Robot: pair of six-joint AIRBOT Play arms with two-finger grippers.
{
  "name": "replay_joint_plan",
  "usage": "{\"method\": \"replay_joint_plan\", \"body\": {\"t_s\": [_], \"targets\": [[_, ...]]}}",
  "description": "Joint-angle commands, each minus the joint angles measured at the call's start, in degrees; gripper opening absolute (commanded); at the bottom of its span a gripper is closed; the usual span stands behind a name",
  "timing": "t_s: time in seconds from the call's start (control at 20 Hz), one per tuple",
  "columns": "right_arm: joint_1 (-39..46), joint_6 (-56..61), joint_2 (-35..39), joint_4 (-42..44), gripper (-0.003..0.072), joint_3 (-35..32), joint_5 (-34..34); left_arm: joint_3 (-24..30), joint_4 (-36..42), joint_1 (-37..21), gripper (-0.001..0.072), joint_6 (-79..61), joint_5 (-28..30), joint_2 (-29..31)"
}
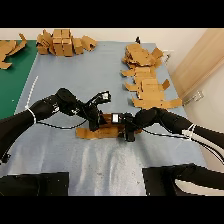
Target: Fold the box.
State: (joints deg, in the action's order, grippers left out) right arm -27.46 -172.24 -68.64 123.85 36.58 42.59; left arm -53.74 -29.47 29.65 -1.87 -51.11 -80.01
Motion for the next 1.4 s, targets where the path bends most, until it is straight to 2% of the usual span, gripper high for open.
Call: {"method": "replay_joint_plan", "body": {"t_s": [0.0,0.15,0.2,0.25,0.4,0.55,0.6,0.65,0.8,1.0,1.05,1.1,1.2,1.25,1.35], "targets": [[0.0,0.0,0.0,0.0,0.0477,0.0,0.0,-0.1,-0.1,0.0,0.0013,0.0,0.1,0.0],[0.0,0.0,0.0,0.0,0.0477,0.0,0.0,-0.1,-0.1,0.0,0.0015,0.0,0.0,0.0],[0.0,0.0,0.0,0.0,0.0477,0.0,0.0,-0.1,-0.1,0.0,0.0178,0.0,0.1,0.0],[0.0,0.0,0.0,0.0,0.0477,0.0,0.0,-0.1,-0.1,0.0,0.0454,0.3,0.4,0.0],[0.0,0.2,0.0,0.0,0.0477,0.0,0.0,-0.2,-1.1,-0.3,0.0475,2.0,0.4,0.3],[0.0,0.2,0.0,0.0,0.0478,0.0,0.0,-0.2,-6.5,-1.4,0.0476,8.0,0.3,2.3],[0.0,0.2,0.0,0.0,0.0551,0.0,-0.1,-0.2,-8.2,-2.1,0.0476,10.8,-0.2,3.3],[0.0,0.2,0.0,0.0,0.0571,0.0,0.0,-0.2,-9.6,-2.7,0.0476,13.2,-0.8,4.2],[0.0,0.2,0.0,0.0,0.0571,0.0,-0.1,-0.2,-13.1,-4.4,0.0476,18.4,-4.0,6.6],[0.0,0.2,0.0,0.0,0.0571,0.0,0.0,-0.2,-22.2,-4.7,0.0472,25.7,-10.6,8.2],[0.0,0.2,0.0,0.0,0.0570,0.0,0.0,-0.2,-22.9,-4.7,0.0355,29.2,-13.0,8.2],[0.0,0.2,0.0,0.0,0.0570,0.0,0.0,-0.2,-23.2,-4.7,0.0012,33.3,-17.3,8.2],[0.0,0.2,0.0,0.0,0.0557,0.0,0.0,-0.1,-23.1,-3.9,0.0010,41.4,-23.3,8.2],[0.0,0.2,0.0,0.0,0.0503,0.0,0.0,-0.1,-23.2,-3.0,0.0010,48.8,-25.2,8.2],[0.0,0.2,0.0,0.0,0.0499,0.0,0.0,-0.1,-22.2,-0.5,0.0010,59.3,-28.4,8.2]]}}
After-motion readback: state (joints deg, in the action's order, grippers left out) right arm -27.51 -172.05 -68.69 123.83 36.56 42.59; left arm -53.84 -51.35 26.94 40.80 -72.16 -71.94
